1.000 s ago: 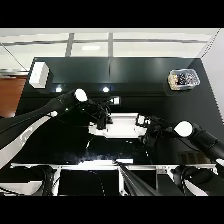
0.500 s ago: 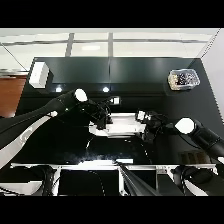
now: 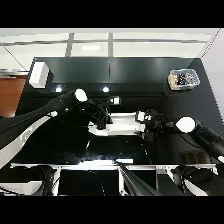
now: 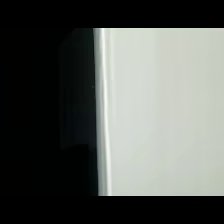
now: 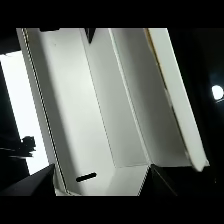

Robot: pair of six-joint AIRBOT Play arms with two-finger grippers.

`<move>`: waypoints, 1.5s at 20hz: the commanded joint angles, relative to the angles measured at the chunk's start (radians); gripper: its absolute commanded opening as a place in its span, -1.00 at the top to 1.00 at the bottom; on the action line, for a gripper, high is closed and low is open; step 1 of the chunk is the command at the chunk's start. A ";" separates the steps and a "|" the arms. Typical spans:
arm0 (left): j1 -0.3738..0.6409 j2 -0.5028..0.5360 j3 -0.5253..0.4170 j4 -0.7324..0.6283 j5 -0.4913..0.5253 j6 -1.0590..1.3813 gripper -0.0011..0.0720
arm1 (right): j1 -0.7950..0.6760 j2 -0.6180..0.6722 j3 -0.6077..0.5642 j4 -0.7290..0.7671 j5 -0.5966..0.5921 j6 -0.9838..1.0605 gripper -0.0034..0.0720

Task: Fold the box and place the chain.

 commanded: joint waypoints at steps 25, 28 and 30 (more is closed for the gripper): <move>-0.020 0.016 -0.007 -0.011 0.024 0.035 0.92 | -0.070 -0.154 0.007 0.178 0.103 -0.241 -0.97; -0.027 0.054 -0.072 -0.059 0.107 0.036 0.92 | -0.070 -0.154 0.007 0.174 0.105 -0.241 -0.97; -0.028 0.101 -0.121 -0.061 0.179 0.047 0.92 | -0.070 -0.154 0.007 0.161 0.104 -0.241 -0.97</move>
